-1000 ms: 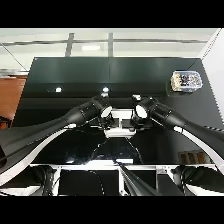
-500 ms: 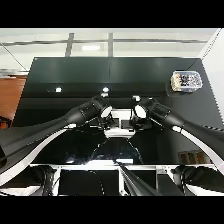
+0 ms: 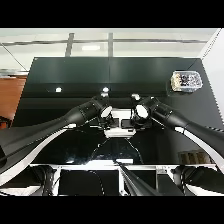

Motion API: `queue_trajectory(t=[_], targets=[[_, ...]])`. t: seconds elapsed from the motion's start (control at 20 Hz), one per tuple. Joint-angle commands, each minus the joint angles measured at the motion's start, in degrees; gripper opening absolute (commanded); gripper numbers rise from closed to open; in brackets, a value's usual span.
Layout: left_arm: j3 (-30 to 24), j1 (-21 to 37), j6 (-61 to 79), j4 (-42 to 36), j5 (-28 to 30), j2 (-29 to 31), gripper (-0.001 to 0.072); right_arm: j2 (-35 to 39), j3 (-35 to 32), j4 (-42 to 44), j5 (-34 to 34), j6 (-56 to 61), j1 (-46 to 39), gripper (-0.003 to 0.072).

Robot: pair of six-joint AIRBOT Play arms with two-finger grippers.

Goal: Fold the box and place the chain.

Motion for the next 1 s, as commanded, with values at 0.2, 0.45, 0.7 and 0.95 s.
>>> queue_trajectory(t=[0.2, 0.45, 0.7, 0.95], targets=[[0.0, 0.0, -0.1, 0.0, -0.1, 0.0, 0.0032, 10.9, 1.7, -1.8, 6.6, -7.0, -4.0, 0.028], [0.0, 0.0, -0.1, 0.0, -0.1, 0.0, 0.0032, 22.3, 1.7, -16.6, 5.3, -8.9, -12.6, 0.028], [0.0, 0.0, -0.1, 0.0, 0.0, 0.0, 0.0032, 20.1, -1.2, -33.7, -14.1, -8.8, -26.9, 0.0701], [0.0, 0.0, -0.1, 0.0, -0.1, 0.0, 0.0031, 6.2, 6.0, -13.9, -23.6, -8.9, -43.7, 0.0699]])
